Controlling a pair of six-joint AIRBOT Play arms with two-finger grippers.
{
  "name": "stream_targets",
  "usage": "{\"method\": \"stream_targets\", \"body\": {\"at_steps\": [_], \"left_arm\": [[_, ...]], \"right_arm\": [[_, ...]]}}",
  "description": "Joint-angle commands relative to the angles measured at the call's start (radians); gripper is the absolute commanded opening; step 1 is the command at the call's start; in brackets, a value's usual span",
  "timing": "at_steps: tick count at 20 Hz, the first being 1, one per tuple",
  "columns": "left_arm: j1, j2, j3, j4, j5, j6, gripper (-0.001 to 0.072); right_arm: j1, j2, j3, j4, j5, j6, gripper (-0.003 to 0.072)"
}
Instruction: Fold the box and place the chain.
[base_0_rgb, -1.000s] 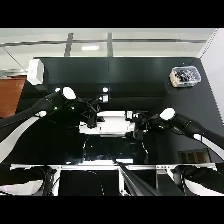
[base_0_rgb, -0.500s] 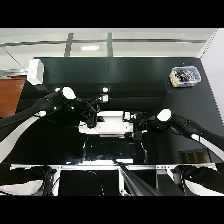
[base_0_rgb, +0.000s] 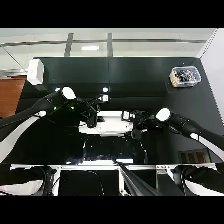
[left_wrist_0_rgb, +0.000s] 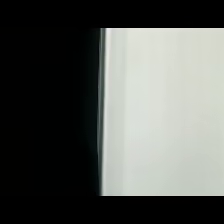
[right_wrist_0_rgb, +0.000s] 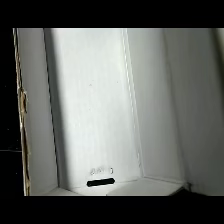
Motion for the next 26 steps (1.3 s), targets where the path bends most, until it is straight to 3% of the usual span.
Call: {"method": "stream_targets", "body": {"at_steps": [1,2,5,6,7,8,11,12,14,17,18,19,20,21,23,26], "left_arm": [[0.001,0.001,0.001,0.000,0.000,0.001,0.0026],[0.001,0.001,0.001,0.000,0.000,0.001,0.0026],[0.001,0.001,0.001,0.000,0.000,0.000,0.0026],[0.001,0.002,0.001,0.000,0.000,0.000,0.0032],[0.002,0.005,0.001,0.002,0.000,0.000,0.0131],[0.002,0.015,0.001,0.006,0.000,-0.001,0.0326],[0.020,0.073,0.014,0.053,-0.004,-0.122,0.0648],[0.034,0.103,0.015,0.082,-0.005,-0.179,0.0709],[0.066,0.166,0.015,0.159,-0.053,-0.246,0.0709],[0.122,0.251,0.015,0.301,-0.197,-0.480,0.0705],[0.140,0.262,0.012,0.324,-0.267,-0.581,0.0652],[0.154,0.263,0.006,0.317,-0.342,-0.673,0.0459],[0.159,0.260,-0.014,0.286,-0.412,-0.738,0.0102],[0.160,0.260,-0.049,0.226,-0.454,-0.737,0.0025],[0.144,0.260,-0.152,-0.021,-0.427,-0.665,0.0024],[0.117,0.260,-0.256,-0.356,-0.147,-0.496,0.0024]], "right_arm": [[0.003,-0.003,0.002,-0.012,0.003,0.012,0.0626],[0.003,-0.003,0.002,-0.012,0.002,0.012,0.0575],[0.003,-0.003,0.002,-0.012,0.002,0.012,0.0574],[0.003,-0.003,0.002,-0.012,0.002,0.012,0.0543],[0.003,-0.003,0.002,-0.012,0.002,0.012,0.0436],[0.003,-0.003,0.002,-0.012,0.002,0.013,0.0432],[0.003,-0.003,0.002,-0.012,0.002,0.013,0.0431],[0.003,-0.003,0.002,-0.012,0.002,0.013,0.0430],[0.003,-0.003,0.002,-0.012,0.002,0.013,0.0431],[0.003,-0.003,0.002,-0.012,0.002,0.013,0.0431],[0.003,-0.003,0.002,-0.012,0.002,0.013,0.0431],[0.003,-0.003,0.002,-0.012,0.002,0.013,0.0431],[0.003,-0.003,0.002,-0.012,0.002,0.013,0.0431],[0.003,-0.003,0.002,-0.012,0.002,0.013,0.0431],[0.003,-0.003,0.002,-0.012,0.002,0.013,0.0431],[0.003,-0.003,0.002,-0.012,0.002,0.013,0.0431]]}}
